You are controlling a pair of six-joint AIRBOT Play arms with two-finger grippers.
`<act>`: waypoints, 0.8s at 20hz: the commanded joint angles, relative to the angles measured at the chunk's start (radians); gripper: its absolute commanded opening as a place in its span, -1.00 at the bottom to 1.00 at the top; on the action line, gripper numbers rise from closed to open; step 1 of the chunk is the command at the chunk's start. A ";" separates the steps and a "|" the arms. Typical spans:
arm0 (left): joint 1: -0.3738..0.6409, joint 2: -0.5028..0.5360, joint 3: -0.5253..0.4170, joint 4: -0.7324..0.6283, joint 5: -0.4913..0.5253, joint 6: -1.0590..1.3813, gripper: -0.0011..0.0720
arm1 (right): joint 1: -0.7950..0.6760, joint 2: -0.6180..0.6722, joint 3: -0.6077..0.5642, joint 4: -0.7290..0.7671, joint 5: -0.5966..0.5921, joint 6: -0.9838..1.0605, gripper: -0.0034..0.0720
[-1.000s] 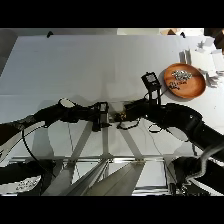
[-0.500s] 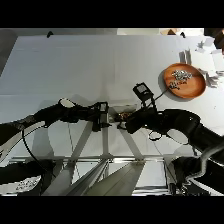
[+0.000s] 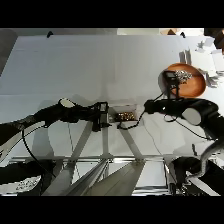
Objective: Fold the box and place the chain.
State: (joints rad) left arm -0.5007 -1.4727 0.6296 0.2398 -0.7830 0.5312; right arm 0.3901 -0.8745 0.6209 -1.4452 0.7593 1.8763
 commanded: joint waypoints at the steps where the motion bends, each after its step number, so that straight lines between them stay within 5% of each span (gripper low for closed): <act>1: 0.000 0.001 0.000 0.000 0.000 0.000 -0.39 | -0.169 -0.040 0.000 -0.019 -0.006 0.047 0.53; 7: 0.000 0.001 0.000 0.000 0.000 0.000 -0.39 | -0.218 -0.242 0.014 -0.105 -0.079 0.298 0.52; 12: 0.000 0.001 0.000 0.000 0.000 0.000 -0.39 | -0.185 -0.425 0.160 -0.160 -0.069 0.354 0.46; 16: 0.000 0.001 0.000 0.000 0.000 0.000 -0.39 | -0.151 -0.554 0.275 -0.191 -0.027 0.391 0.18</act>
